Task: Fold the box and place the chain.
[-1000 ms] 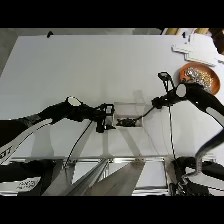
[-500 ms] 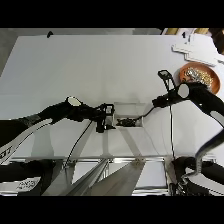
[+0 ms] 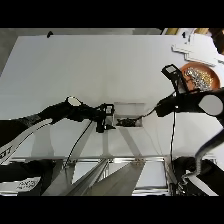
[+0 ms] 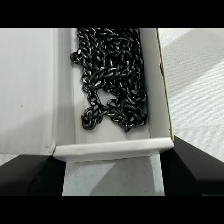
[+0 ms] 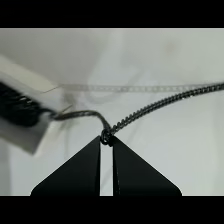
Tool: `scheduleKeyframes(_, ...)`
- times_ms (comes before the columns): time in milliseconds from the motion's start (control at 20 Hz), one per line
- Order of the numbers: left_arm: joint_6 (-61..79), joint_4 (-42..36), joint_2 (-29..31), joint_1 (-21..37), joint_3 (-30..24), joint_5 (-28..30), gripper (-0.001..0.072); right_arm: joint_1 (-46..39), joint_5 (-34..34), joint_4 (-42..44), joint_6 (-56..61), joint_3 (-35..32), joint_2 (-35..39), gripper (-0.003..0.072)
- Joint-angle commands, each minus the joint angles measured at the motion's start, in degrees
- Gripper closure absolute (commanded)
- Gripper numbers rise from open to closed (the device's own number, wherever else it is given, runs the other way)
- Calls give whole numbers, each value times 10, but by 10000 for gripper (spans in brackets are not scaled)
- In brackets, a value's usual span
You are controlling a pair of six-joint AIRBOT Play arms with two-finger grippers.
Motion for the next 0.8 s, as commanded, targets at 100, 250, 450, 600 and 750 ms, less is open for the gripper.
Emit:
scheduleKeyframes(100,0,0,0,0,0,0,505,49,21,114,-3,0,70,668)
scheduleKeyframes(250,0,0,0,0,0,0,505,73,-5,150,-3,0,72,668)
scheduleKeyframes(450,0,0,0,0,0,0,505,124,-79,152,-1,-5,58,668)
scheduleKeyframes(600,0,0,0,0,0,0,505,165,-111,158,14,-5,26,667)
scheduleKeyframes(750,0,0,0,0,0,0,505,201,-142,156,15,-6,-16,667)
